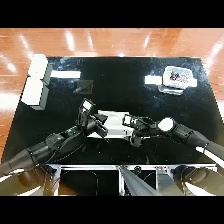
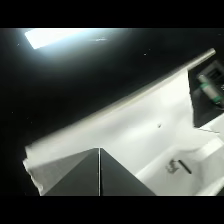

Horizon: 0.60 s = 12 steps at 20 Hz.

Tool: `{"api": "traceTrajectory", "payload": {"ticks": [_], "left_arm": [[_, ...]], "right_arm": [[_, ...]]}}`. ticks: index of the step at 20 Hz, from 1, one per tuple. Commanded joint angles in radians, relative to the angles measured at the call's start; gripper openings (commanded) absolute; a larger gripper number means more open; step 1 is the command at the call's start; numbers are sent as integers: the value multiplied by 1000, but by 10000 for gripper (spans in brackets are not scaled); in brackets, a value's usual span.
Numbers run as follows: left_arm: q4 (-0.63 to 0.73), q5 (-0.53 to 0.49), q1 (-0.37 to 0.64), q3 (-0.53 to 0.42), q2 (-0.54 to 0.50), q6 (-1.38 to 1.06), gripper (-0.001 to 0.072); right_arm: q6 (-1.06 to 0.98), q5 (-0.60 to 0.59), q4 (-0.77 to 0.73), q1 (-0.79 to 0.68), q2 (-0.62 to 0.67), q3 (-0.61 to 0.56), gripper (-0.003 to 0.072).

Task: Fold the box and place the chain.

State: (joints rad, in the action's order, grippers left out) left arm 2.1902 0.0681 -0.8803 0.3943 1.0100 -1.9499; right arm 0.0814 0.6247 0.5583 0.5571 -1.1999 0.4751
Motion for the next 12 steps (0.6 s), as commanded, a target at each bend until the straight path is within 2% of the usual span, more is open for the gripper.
{"api": "traceTrajectory", "payload": {"ticks": [1,12], "left_arm": [[-1,19,-2,0,55,49,18],[-1,-34,-2,0,108,77,19]], "right_arm": [[0,0,0,0,1,0,538],[0,0,0,0,1,0,538]]}}
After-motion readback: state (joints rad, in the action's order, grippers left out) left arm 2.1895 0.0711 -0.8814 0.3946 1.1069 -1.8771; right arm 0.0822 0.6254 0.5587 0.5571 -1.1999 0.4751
